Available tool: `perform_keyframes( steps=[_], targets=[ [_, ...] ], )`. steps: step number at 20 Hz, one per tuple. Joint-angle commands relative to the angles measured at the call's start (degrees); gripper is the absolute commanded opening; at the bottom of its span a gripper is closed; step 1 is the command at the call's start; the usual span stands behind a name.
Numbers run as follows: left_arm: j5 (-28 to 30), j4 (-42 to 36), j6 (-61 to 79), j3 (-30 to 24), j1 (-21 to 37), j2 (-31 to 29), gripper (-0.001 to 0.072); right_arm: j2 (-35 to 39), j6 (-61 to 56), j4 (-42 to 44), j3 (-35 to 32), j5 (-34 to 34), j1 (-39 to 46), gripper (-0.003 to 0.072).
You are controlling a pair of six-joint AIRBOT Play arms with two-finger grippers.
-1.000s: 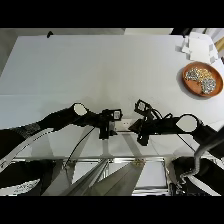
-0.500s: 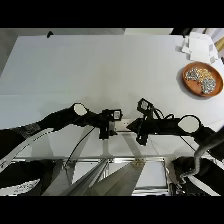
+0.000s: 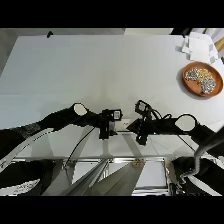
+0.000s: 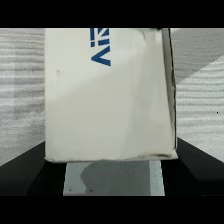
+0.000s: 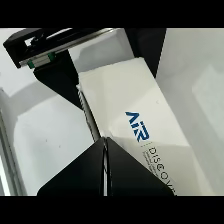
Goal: Fold the box and place the chain.
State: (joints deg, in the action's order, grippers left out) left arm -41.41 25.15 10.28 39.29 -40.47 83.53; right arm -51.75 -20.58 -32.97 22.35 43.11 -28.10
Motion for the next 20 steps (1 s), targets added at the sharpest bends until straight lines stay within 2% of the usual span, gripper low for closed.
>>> perform_keyframes(
  steps=[1, 5, 16, 20],
  targets=[
    [0.0, 0.0, 0.0, 0.0, 0.0, 0.0, 0.0079, -1.4, 0.1, -0.6, 0.0, -0.2, 0.0, 0.0017],
    [0.0, 0.0, 0.0, 0.0, 0.0, 0.0, 0.0079, -1.4, -0.6, -3.1, -0.2, 1.0, -0.3, 0.0017],
    [0.0, 0.0, 0.0, 0.0, 0.0, 0.0, 0.0079, -3.8, -0.8, -3.9, -1.3, -1.9, -0.5, 0.0018],
    [0.0, 0.0, 0.0, 0.0, 0.0, 0.0, 0.0079, -1.4, -4.0, -4.5, 1.3, -1.8, -0.5, 0.0018]
  ],
)
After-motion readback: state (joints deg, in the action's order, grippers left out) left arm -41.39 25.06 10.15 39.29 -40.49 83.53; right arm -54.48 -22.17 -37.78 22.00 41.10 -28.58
